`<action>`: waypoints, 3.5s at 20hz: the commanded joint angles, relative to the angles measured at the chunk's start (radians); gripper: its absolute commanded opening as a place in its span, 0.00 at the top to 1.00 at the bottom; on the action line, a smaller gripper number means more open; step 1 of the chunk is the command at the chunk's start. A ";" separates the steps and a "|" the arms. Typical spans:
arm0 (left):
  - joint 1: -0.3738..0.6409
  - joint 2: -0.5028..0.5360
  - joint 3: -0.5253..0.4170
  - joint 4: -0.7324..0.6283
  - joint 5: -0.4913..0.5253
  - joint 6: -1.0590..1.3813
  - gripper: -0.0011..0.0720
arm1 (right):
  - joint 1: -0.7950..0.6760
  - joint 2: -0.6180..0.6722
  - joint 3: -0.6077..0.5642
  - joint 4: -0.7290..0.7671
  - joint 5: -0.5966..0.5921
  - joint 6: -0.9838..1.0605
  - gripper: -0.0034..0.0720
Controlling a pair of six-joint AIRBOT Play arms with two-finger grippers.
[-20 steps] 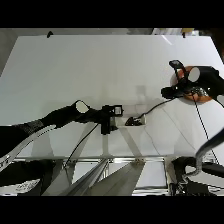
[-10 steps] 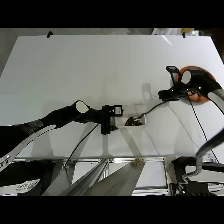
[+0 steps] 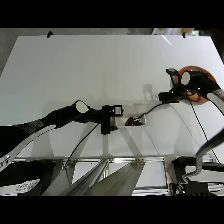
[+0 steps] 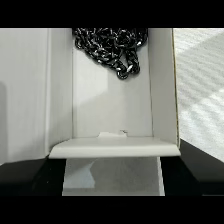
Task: Fold the box and place the chain.
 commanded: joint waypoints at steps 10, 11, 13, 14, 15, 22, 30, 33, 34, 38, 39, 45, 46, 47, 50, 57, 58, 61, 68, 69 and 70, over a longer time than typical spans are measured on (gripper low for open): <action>0.000 0.001 0.000 0.000 0.000 0.000 0.61 | 0.000 0.004 -0.030 0.005 0.128 -0.143 0.66; 0.000 0.001 0.000 0.000 0.000 0.000 0.61 | 0.000 0.008 -0.039 0.005 0.129 -0.143 0.66; 0.000 0.001 0.000 0.000 0.000 0.000 0.61 | 0.000 0.025 -0.049 0.005 0.128 -0.142 0.66; 0.000 0.001 0.000 0.000 0.000 0.000 0.61 | 0.000 0.034 -0.050 0.005 0.129 -0.138 0.66; 0.000 0.001 0.000 0.000 0.000 0.000 0.61 | 0.000 0.042 -0.050 0.005 0.131 -0.134 0.66; 0.000 0.001 0.000 0.000 0.000 0.000 0.61 | 0.000 0.056 -0.050 0.008 0.163 -0.135 0.66; 0.000 0.001 0.000 0.000 0.000 0.000 0.61 | 0.005 0.056 -0.104 0.019 0.090 -0.222 0.66; 0.000 0.001 0.000 0.000 0.000 0.000 0.61 | 0.005 0.056 -0.116 0.020 0.067 -0.222 0.66; 0.000 0.001 0.000 0.000 0.000 0.000 0.61 | 0.005 0.056 -0.116 0.020 0.063 -0.222 0.66; 0.000 0.001 0.000 0.000 0.000 0.000 0.61 | 0.005 0.056 -0.116 0.020 0.049 -0.221 0.81; 0.000 0.001 0.000 0.000 0.000 0.000 0.61 | 0.005 0.056 -0.116 0.021 0.048 -0.221 0.83; 0.000 0.001 0.000 0.000 0.000 0.000 0.61 | 0.005 0.074 -0.116 0.024 0.059 -0.219 0.94; 0.000 0.001 0.000 0.000 0.000 0.000 0.61 | 0.005 0.090 -0.116 0.024 0.059 -0.212 0.94; 0.000 0.001 0.000 0.000 0.000 0.000 0.61 | 0.005 0.109 -0.116 0.024 0.064 -0.183 0.93; 0.000 0.001 0.000 0.000 0.000 0.000 0.61 | 0.004 0.127 -0.116 0.005 0.073 0.006 0.29; 0.000 0.001 0.000 0.000 0.000 0.000 0.61 | 0.004 0.124 -0.116 0.002 0.036 0.128 0.54; 0.000 0.001 0.000 0.000 -0.001 0.000 0.61 | 0.004 0.123 -0.116 0.002 0.021 0.157 0.54; 0.000 0.001 0.000 0.000 0.000 0.000 0.61 | 0.004 0.108 -0.116 0.005 0.004 0.199 0.57; 0.000 0.001 0.000 0.000 0.000 0.000 0.61 | 0.004 0.089 -0.116 -0.003 -0.027 0.199 0.73; 0.000 0.001 0.000 0.000 0.000 0.000 0.61 | 0.004 0.087 -0.116 -0.003 -0.032 0.199 0.73; 0.000 0.001 0.000 0.000 0.000 0.000 0.61 | 0.004 0.081 -0.116 -0.007 -0.031 0.199 0.73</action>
